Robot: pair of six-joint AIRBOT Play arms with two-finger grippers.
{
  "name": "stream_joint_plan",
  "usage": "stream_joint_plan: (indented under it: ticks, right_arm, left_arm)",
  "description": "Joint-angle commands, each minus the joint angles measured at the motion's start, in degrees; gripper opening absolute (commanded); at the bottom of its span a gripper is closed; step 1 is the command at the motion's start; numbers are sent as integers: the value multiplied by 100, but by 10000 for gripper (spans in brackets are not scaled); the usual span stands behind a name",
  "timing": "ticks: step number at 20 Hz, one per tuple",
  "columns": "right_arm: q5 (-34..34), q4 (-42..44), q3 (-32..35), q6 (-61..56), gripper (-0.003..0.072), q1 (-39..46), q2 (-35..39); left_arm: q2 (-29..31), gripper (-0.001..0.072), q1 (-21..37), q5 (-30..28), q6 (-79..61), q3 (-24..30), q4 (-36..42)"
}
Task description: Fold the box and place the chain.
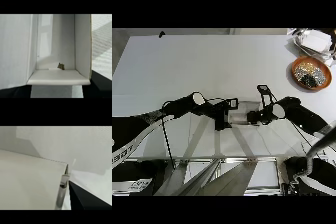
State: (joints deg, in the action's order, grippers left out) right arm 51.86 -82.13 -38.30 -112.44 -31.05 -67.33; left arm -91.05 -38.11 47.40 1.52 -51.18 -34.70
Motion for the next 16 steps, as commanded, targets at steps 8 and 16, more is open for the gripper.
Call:
stream_joint_plan:
  ticks: [8, 16]
  right_arm:
    - [212, -616, -195, -562, 29, -223, -227]
    - [-31, -675, -195, -568, 232, -367, -245]
  left_arm:
    - [4, 314, 4, -4, -2, -2, -2]
    - [4, 314, 4, -4, -2, -2, -2]
